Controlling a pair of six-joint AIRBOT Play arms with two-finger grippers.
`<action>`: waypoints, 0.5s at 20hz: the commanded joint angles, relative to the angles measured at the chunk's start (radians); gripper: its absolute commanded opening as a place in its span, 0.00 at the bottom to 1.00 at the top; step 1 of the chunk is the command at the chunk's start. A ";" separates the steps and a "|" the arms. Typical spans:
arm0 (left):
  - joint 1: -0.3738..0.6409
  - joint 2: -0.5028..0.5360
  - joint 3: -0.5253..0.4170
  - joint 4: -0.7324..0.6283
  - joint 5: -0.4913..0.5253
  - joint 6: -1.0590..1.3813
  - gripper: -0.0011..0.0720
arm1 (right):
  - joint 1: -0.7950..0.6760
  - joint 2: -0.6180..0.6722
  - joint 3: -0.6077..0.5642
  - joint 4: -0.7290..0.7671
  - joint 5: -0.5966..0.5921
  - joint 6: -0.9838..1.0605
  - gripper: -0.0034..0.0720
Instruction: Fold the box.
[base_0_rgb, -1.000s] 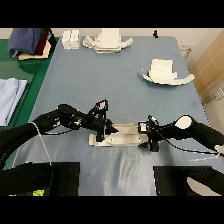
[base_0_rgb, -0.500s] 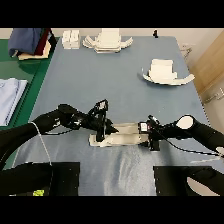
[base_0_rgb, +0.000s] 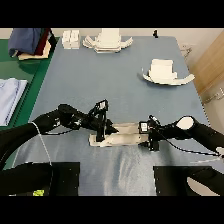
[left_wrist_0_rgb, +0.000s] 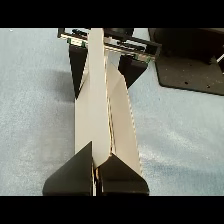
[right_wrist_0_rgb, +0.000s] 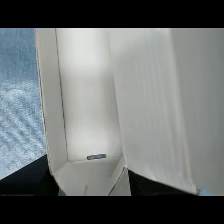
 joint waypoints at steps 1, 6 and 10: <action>0.000 0.000 0.000 0.000 0.000 0.000 0.03 | 0.001 -0.001 -0.001 -0.003 -0.004 0.002 0.73; 0.000 0.000 0.000 0.000 0.000 0.000 0.03 | 0.001 0.000 -0.001 -0.002 0.026 0.021 0.72; 0.000 0.000 0.000 0.000 0.000 0.000 0.03 | 0.002 0.000 -0.002 -0.004 0.046 0.043 0.66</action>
